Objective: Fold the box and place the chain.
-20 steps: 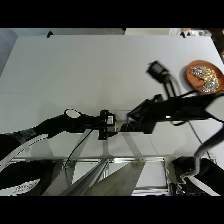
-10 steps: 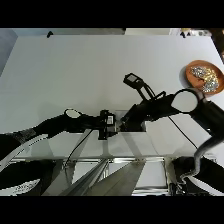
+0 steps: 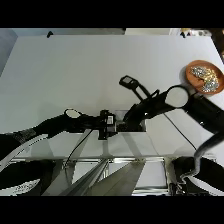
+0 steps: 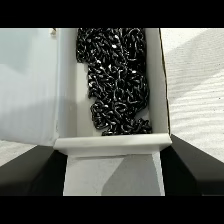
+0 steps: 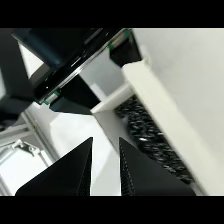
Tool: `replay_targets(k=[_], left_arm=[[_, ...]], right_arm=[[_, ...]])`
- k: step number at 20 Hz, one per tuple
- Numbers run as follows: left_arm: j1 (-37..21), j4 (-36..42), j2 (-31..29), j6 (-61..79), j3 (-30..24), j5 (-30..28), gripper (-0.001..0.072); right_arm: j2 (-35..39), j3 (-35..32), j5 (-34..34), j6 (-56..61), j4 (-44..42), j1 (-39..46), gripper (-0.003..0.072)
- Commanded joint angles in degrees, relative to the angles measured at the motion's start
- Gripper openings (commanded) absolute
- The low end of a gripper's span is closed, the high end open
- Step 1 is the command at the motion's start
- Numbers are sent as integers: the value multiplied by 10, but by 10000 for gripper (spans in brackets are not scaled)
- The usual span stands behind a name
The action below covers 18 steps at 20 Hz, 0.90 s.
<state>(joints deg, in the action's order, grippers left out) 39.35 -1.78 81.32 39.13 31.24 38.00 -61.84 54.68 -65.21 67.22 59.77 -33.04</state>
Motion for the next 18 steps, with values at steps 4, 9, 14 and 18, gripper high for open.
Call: replay_targets(k=[4,9,14,18], left_arm=[[0,0,0,0,0,0,135],[0,0,0,0,0,0,135],[0,0,0,0,0,0,135],[0,0,0,0,0,0,135]], right_arm=[[0,102,-4,-123,61,59,149],[-44,62,1,-226,56,63,98],[-45,-48,20,-299,42,63,99],[-37,-71,9,-318,26,43,100]])
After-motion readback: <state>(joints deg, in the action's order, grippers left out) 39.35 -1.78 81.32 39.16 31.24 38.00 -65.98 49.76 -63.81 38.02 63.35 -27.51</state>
